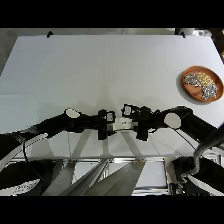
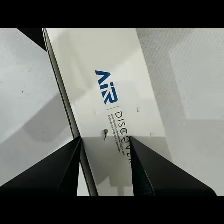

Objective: Fold the box and place the chain.

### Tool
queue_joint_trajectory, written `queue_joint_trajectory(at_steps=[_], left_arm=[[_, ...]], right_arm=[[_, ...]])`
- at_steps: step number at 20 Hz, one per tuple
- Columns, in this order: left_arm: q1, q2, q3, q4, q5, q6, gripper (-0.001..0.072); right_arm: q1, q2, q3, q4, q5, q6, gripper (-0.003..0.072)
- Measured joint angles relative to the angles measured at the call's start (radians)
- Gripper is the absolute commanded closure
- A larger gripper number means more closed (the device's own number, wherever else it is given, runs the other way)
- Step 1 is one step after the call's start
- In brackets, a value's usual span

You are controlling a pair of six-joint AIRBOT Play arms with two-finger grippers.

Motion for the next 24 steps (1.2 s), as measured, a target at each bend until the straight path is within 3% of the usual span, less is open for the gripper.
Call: queue_joint_trajectory(at_steps=[3,6,12,14,16,18,24], left_arm=[[0.000,0.000,0.000,0.000,0.000,0.000,0.0573],[0.000,0.000,0.000,-0.003,0.000,0.000,0.0573],[0.000,0.000,0.000,0.000,0.003,0.000,0.0573],[0.000,0.000,0.000,0.001,0.003,0.000,0.0573],[0.001,0.000,0.000,0.001,0.002,0.000,0.0573],[0.001,0.000,0.000,0.002,0.001,0.000,0.0573],[-0.001,0.000,-0.001,0.010,-0.018,0.005,0.0573]], right_arm=[[0.000,0.022,-0.002,0.005,-0.030,0.000,0.0340],[0.000,0.047,-0.002,0.000,-0.051,0.002,0.0245],[-0.001,0.070,-0.001,0.024,-0.070,-0.002,0.0243],[-0.001,0.072,-0.001,0.036,-0.074,-0.006,0.0207],[-0.001,0.073,-0.001,0.046,-0.076,-0.009,0.0210],[-0.001,0.073,-0.001,0.058,-0.076,-0.009,0.0293],[-0.001,0.074,0.000,0.159,-0.058,-0.056,0.0318]])
